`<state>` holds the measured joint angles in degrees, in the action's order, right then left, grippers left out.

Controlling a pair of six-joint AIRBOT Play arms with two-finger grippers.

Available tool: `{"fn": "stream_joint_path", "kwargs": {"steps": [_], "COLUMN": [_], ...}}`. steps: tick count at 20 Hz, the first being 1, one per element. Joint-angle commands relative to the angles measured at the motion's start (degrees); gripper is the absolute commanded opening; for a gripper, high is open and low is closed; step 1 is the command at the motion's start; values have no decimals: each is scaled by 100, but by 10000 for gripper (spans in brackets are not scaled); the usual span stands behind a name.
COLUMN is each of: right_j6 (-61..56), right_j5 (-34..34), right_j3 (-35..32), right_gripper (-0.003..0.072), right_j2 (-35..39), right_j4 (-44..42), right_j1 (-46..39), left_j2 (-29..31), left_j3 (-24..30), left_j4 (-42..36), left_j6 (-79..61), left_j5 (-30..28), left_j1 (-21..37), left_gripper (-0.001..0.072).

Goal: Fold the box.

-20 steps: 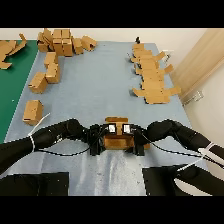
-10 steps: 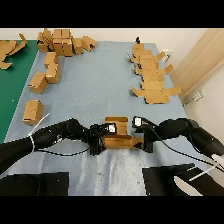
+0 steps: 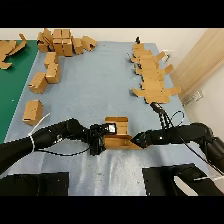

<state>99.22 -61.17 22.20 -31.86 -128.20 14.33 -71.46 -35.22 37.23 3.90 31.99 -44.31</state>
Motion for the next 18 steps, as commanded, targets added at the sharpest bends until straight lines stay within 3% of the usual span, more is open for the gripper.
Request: {"fn": "stream_joint_path", "kwargs": {"steps": [1, 2, 3, 4, 7, 9, 13, 18], "right_j6": [-2367, -2752, -3008, -3145, -3174, -3038, -817, 1353], "right_j5": [-20, 26, 116, 299, 1080, 1062, 748, -15], "right_j3": [-205, -238, -245, -245, -225, -55, 470, 1272], "right_gripper": [162, 140, 38, 5, 4, 2, 0, 0], "right_j2": [66, 68, 68, 68, 2, -162, -1165, -3189], "right_j4": [-273, -260, -258, -251, -501, -660, -2114, -2608], "right_j1": [238, 361, 470, 573, 693, 610, 17, -516], "left_j2": [-2, -2, -2, -2, -2, -2, -2, -2], "left_j3": [-2, -2, -2, -2, -2, -2, -2, -2], "left_j4": [0, 0, 0, 2, 2, 0, 0, 0], "left_j6": [-2, -2, -2, -2, -2, -2, -2, -2], "left_j5": [-9, -7, -7, -7, -9, -9, -9, -7], "left_j1": [2, 2, 2, 2, 2, 2, 2, 2], "left_gripper": [519, 519, 519, 519, 519, 519, 519, 519]}}
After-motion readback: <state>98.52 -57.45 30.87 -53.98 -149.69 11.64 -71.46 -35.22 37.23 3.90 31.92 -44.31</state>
